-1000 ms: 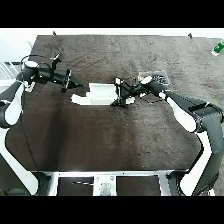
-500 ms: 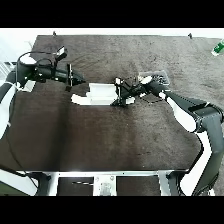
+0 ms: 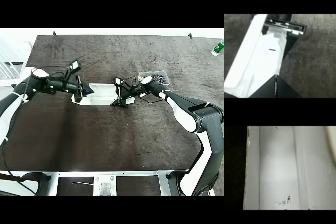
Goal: Fold the box and place the chain.
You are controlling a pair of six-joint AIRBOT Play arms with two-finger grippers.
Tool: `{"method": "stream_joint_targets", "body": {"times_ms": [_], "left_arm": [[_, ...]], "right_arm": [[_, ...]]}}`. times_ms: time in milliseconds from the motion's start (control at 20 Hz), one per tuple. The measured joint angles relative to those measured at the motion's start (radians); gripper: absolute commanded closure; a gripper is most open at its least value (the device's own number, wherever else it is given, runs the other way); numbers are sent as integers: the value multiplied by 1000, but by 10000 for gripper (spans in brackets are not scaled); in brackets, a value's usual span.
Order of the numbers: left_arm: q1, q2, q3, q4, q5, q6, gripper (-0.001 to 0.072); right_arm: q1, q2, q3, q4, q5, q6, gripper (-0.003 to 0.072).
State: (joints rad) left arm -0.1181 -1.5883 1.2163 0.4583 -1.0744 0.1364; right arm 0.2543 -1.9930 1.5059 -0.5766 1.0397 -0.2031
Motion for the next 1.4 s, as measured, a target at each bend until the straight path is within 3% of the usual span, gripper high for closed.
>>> {"method": "stream_joint_targets", "body": {"times_ms": [200,750,1000,1400], "left_arm": [[-15,-39,2,-29,61,-1,695],[-18,-232,215,-7,130,-26,695],[-18,-270,233,-8,158,-37,694],[-17,-286,237,-15,116,-60,693]], "right_arm": [[0,0,0,0,0,0,97],[0,0,0,0,0,0,97],[0,0,0,1,0,0,98],[0,0,0,0,0,0,97]]}}
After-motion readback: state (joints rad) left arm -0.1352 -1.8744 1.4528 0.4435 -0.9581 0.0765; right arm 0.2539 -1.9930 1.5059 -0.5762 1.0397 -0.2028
